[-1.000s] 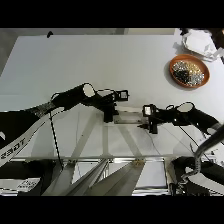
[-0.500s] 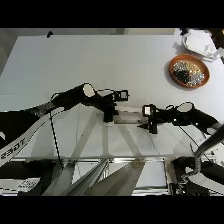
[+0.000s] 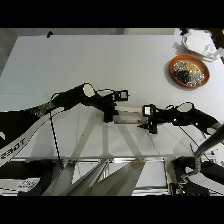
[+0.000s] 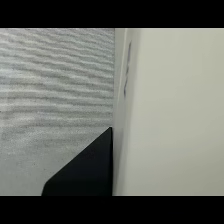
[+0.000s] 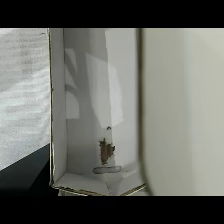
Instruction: Fold the box and place the chain.
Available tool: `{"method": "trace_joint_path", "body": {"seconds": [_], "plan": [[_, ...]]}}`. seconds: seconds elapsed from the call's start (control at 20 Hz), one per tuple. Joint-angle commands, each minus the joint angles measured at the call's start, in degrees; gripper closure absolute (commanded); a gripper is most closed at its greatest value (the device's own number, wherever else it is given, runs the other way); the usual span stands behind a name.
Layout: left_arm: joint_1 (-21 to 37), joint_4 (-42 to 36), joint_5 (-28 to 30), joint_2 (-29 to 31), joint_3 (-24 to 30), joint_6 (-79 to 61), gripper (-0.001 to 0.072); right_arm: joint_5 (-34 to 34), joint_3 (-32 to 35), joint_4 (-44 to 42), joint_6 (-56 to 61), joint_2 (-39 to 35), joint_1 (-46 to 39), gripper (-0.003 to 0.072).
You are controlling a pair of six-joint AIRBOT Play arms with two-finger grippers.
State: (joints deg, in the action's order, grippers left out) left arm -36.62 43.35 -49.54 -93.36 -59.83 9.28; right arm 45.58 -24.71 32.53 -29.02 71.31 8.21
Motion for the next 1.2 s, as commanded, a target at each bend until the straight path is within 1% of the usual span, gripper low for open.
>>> {"method": "trace_joint_path", "body": {"seconds": [0.0, 0.35, 0.4, 0.5, 0.55, 0.8, 0.85, 0.95, 1.05, 1.15], "plan": [[-0.02, 0.0, 0.0, -0.02, 0.0, -0.02, 0.0698, 0.02, -0.02, 0.0, 0.02, 0.0, 0.0, 0.0276], [-0.02, 0.0, 0.07, -0.02, 0.0, -0.07, 0.0696, 0.02, -0.02, 0.0, 0.02, 0.0, 0.0, 0.0276], [-0.02, 0.0, 0.24, 0.0, 0.0, -0.24, 0.0653, 0.02, -0.02, 0.0, 0.02, 0.0, 0.0, 0.0276], [0.11, 0.11, -0.07, 0.15, 0.0, -0.17, 0.0345, 0.02, -0.02, 0.0, 0.02, 0.0, 0.0, 0.0276], [0.22, 0.24, -0.7, 0.48, 0.0, 0.09, 0.025, 0.0, -0.02, 0.02, 0.02, 0.0, 0.0, 0.0276], [1.49, 2.19, -6.49, 4.94, 0.0, 0.57, 0.025, 0.02, -0.02, 0.02, 0.02, 0.0, 0.0, 0.0276], [2.08, 3.67, -7.76, 6.21, 0.0, 2.05, 0.0247, 0.02, -0.02, 0.02, 0.02, 0.0, 0.0, 0.0276], [3.54, 7.45, -9.42, 8.81, 0.0, 5.79, 0.0207, 0.02, -0.02, 0.02, 0.02, 0.0, 0.0, 0.0276], [5.01, 11.21, -11.19, 11.67, 0.0, 9.44, 0.0205, 0.02, -0.02, 0.02, 0.02, 0.0, 0.0, 0.0276], [6.03, 12.48, -13.29, 14.69, 0.0, 12.26, 0.0206, 0.02, -0.02, 0.02, 0.02, 0.0, 0.0, 0.0276]]}}
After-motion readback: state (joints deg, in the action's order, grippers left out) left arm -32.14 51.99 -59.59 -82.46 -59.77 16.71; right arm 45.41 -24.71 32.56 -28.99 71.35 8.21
